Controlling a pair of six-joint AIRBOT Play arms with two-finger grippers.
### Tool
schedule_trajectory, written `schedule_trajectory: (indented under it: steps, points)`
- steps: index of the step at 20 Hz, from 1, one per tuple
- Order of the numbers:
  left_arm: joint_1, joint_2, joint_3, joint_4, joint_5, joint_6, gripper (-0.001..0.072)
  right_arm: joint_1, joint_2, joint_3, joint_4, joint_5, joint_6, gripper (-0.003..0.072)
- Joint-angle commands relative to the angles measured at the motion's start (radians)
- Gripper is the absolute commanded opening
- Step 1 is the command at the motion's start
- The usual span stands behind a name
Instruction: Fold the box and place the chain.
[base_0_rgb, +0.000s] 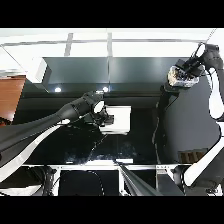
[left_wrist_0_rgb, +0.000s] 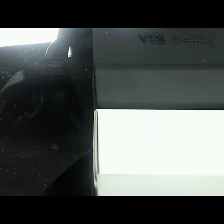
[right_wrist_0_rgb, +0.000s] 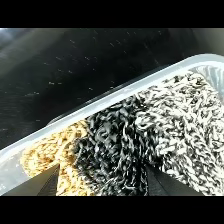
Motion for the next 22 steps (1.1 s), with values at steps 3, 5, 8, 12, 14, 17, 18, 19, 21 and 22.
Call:
schedule_trajectory:
  steps: [3,5,8,12,14,17,18,19,21,22]
  points:
    - [0.0,0.0,0.0,0.0,-0.004,0.0,0.0029,-0.012,-0.039,0.029,-0.001,0.085,-0.005,0.0133]
    - [0.0,0.0,0.0,0.0,-0.005,0.0,0.0029,-0.011,-0.029,0.03,-0.001,0.123,-0.03,0.001]
    - [0.001,0.0,0.0,0.0,-0.004,0.0,0.0029,-0.01,0.05,0.03,-0.001,0.137,-0.114,0.0011]
    - [0.001,0.0,0.0,0.0,-0.004,0.0,0.0029,-0.011,0.249,0.03,-0.002,0.13,-0.232,0.001]
    - [0.0,0.0,0.0,0.0,-0.004,0.0,0.0029,-0.011,0.343,0.03,-0.001,0.12,-0.251,0.001]
    - [0.0,0.0,0.0,0.0,-0.004,0.0,0.0029,-0.003,0.492,0.03,0.058,0.101,-0.327,0.001]
    - [0.0,0.0,0.0,0.0,-0.005,0.0,0.0029,0.009,0.55,0.03,0.088,0.087,-0.362,0.001]
    - [0.001,0.0,0.0,0.0,-0.004,0.0,0.0029,0.027,0.602,0.03,0.09,0.067,-0.37,0.0009]
    - [0.001,0.0,0.0,0.0,0.004,0.0,0.003,0.061,0.7,0.03,0.09,0.055,-0.37,0.0009]
    - [0.0,0.0,0.0,0.0,0.005,0.0,0.0029,0.074,0.744,0.03,0.101,0.081,-0.37,0.0009]
